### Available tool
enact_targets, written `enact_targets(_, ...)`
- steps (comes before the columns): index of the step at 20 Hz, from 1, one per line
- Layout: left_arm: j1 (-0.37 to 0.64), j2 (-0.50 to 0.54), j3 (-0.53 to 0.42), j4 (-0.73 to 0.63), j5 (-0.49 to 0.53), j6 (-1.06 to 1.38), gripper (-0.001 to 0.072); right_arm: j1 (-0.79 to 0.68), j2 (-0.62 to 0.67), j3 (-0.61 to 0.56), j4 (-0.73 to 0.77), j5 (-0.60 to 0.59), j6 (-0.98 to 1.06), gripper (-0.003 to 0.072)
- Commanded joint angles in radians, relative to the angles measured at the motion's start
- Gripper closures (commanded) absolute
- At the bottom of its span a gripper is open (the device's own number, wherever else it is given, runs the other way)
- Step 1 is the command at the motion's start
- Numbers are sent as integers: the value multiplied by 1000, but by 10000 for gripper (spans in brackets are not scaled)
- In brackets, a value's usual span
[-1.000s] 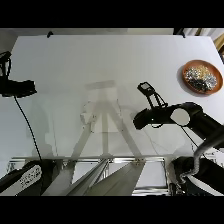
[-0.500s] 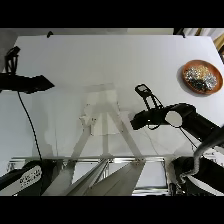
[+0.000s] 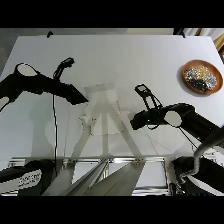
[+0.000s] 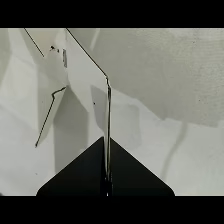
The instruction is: Fold the box and place the chain.
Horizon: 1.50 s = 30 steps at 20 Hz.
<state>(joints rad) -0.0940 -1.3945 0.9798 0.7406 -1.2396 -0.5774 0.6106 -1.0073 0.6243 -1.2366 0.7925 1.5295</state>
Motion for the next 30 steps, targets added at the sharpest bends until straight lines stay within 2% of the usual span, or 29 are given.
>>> enact_targets(1, -23, -24, 0, -4, -2, 98, 132, 1, -1, 0, 12, -2, 1, 680)
enact_targets(6, -33, -39, -1, -8, -10, 133, 132, 1, -1, 0, 12, -2, 0, 680)
enact_targets(10, -32, -94, -2, -11, -36, 133, 132, 1, -1, 0, 12, -2, 0, 680)
enact_targets(15, -43, -161, -2, -172, -43, 194, 134, 1, -1, 0, 12, 0, 0, 680)
enact_targets(22, -120, -219, -1, -120, -46, 220, 162, 1, -1, 0, 11, -4, 0, 680)
enact_targets(23, -122, -220, -1, -119, -42, 219, 283, 1, -1, 0, 11, -4, 0, 680)
enact_targets(24, -121, -218, -1, -119, -35, 219, 440, 1, -1, 0, 11, -4, 0, 680)
enact_targets(27, -120, -211, -1, -118, 9, 219, 690, 1, -1, 0, 11, -3, 0, 680)
enact_targets(30, -121, -199, -1, -114, 16, 219, 704, 1, 0, 0, 12, 5, 0, 680)
